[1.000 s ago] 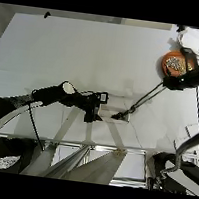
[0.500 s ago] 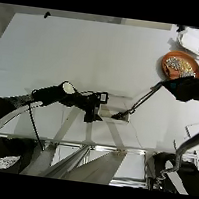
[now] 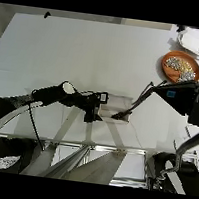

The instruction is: Fold the box and place the chain.

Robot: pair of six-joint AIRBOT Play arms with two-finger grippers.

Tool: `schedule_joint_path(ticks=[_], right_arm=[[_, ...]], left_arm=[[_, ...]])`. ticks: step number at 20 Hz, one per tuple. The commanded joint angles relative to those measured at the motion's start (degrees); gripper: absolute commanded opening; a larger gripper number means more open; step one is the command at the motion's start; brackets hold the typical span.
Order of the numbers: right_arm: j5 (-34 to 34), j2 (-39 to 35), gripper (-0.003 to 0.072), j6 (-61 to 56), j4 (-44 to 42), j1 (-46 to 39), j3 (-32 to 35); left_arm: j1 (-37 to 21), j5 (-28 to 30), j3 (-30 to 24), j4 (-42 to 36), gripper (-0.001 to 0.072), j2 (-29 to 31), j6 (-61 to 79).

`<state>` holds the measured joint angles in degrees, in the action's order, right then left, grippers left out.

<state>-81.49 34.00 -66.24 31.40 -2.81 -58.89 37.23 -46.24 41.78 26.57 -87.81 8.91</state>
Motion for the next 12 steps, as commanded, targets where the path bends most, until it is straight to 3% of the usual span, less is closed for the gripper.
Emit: schedule_joint_path(ticks=[1,6,12], right_arm=[[-0.66,-0.24,0.0023,2.16,-3.32,0.02,0.00],[0.72,-0.13,0.0023,6.40,-2.75,0.02,7.43],[11.08,3.89,0.0023,14.71,-2.69,3.32,23.76]], left_arm=[[0.00,-0.09,0.00,0.00,0.0274,0.04,-0.02],[0.00,-0.11,0.00,0.00,0.0274,0.04,0.00],[0.00,-0.11,0.00,0.00,0.0274,0.04,0.00]])
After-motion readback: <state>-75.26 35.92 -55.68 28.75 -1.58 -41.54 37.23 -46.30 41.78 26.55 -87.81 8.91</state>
